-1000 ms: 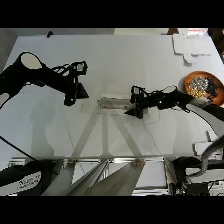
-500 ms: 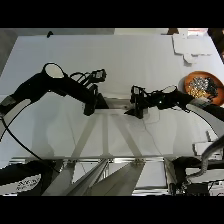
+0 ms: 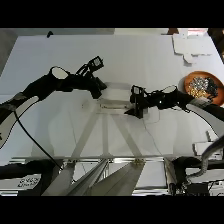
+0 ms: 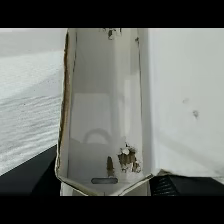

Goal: Fold the box and place the chain.

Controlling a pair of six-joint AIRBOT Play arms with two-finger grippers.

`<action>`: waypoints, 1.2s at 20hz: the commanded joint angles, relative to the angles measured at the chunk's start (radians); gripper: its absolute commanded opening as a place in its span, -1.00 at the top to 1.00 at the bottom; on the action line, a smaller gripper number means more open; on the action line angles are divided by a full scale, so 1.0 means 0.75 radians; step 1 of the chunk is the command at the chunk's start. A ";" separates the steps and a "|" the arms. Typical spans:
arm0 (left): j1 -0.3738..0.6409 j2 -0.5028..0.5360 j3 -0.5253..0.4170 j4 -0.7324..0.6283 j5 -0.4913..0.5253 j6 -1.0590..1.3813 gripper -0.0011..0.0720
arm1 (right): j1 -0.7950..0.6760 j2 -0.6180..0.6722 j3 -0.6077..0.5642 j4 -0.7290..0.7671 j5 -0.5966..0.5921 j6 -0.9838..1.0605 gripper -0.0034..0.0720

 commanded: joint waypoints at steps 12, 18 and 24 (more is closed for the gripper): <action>0.125 0.144 0.002 0.143 -0.240 0.005 0.93 | 0.001 -0.001 0.001 -0.002 0.002 -0.001 -0.24; 0.129 0.203 -0.025 0.533 -0.504 0.003 -0.40 | 0.001 -0.001 0.001 -0.002 0.002 -0.001 -0.24; 0.102 0.111 -0.169 0.373 -0.356 0.341 -0.65 | 0.001 -0.001 0.001 -0.002 0.001 -0.001 -0.24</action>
